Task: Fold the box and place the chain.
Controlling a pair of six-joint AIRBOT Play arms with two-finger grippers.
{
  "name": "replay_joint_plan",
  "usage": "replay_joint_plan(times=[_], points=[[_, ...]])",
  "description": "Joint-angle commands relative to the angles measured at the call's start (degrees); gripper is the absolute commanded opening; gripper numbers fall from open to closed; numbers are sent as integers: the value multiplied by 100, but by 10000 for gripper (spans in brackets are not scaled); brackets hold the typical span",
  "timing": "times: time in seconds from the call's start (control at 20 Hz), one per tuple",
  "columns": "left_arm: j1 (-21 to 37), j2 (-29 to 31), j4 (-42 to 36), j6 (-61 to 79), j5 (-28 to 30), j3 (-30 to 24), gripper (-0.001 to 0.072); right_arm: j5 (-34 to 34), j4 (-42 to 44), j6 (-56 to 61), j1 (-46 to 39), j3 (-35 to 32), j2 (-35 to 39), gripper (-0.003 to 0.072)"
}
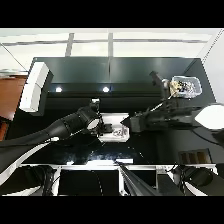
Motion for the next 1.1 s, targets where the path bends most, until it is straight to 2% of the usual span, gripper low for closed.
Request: replay_joint_plan(times=[0.0, 0.15, 0.2, 0.25, 0.3, 0.45, 0.55, 0.65, 0.7, 0.8, 0.95, 1.05], points=[[-4, -4, 2, 0, 4, 4, 34, -232, -289, 61, 164, -304, -345, 32], [-4, -4, 2, 0, 4, 4, 33, -291, -715, 348, 162, -328, -389, 35], [-4, -4, 2, 0, 7, 4, 33, -284, -699, 354, 164, -328, -389, 258], [-4, -4, 2, 0, 9, 4, 33, -269, -708, 345, 149, -323, -387, 555], [-4, -4, 2, 0, 7, 4, 33, -173, -772, 308, 24, -289, -385, 626], [-4, -4, 0, 0, 20, 4, 33, 586, -1508, 306, -1051, -37, -245, 626], [-4, -4, 2, 0, 22, 4, 33, 754, -2608, 505, -2114, -63, -160, 626], [-2, -4, 13, 0, 22, 4, 33, 190, -3646, 1123, -3060, -334, -190, 627], [-2, -4, 22, 0, 22, 4, 33, -245, -3853, 1305, -3440, -490, -284, 628], [-2, -4, 22, 0, 20, 4, 33, -1034, -3685, 1381, -3974, -603, -782, 628], [-4, -2, 0, 0, 22, 4, 34, -2367, -2824, 1381, -4109, -575, -1773, 627], [-2, -2, 2, 0, 15, 4, 33, -2653, -2267, 1379, -4109, -407, -2437, 627]])
